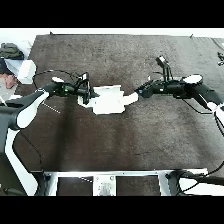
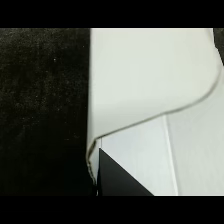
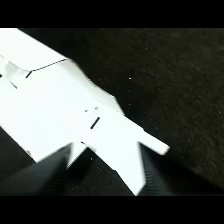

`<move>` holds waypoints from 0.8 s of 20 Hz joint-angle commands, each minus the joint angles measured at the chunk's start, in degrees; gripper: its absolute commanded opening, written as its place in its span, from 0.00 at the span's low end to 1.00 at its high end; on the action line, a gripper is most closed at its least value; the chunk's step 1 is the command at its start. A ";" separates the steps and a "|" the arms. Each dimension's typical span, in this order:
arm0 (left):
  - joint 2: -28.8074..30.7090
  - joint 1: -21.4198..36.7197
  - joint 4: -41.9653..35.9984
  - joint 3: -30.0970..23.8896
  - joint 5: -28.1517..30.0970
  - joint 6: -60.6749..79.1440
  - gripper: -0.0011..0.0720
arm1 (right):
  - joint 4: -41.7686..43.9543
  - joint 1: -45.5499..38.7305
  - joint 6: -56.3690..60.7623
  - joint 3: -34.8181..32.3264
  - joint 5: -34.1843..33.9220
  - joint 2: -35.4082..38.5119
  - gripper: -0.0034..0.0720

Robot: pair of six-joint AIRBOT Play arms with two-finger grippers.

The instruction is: Fold the box and place the chain.

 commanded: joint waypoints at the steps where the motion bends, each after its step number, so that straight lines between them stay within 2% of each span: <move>1: -0.04 -0.02 0.04 0.00 0.07 0.04 0.03 | -2.27 4.07 -11.04 -0.02 0.04 -0.04 0.83; 3: -0.04 -0.02 0.04 0.00 0.07 0.04 0.03 | -4.79 7.69 -16.52 -0.02 0.02 -0.04 0.83; 7: -0.04 -0.02 0.07 0.00 0.07 0.04 0.03 | -15.37 13.75 -21.66 -0.02 -0.02 -2.78 0.83; 11: -0.04 -0.02 0.07 0.00 0.04 0.04 0.03 | -15.91 16.46 -24.83 -0.02 -0.24 -7.72 0.84; 16: -0.04 -0.02 0.07 0.00 0.04 0.02 0.03 | -15.96 18.73 -27.69 -0.02 -4.76 -10.84 0.84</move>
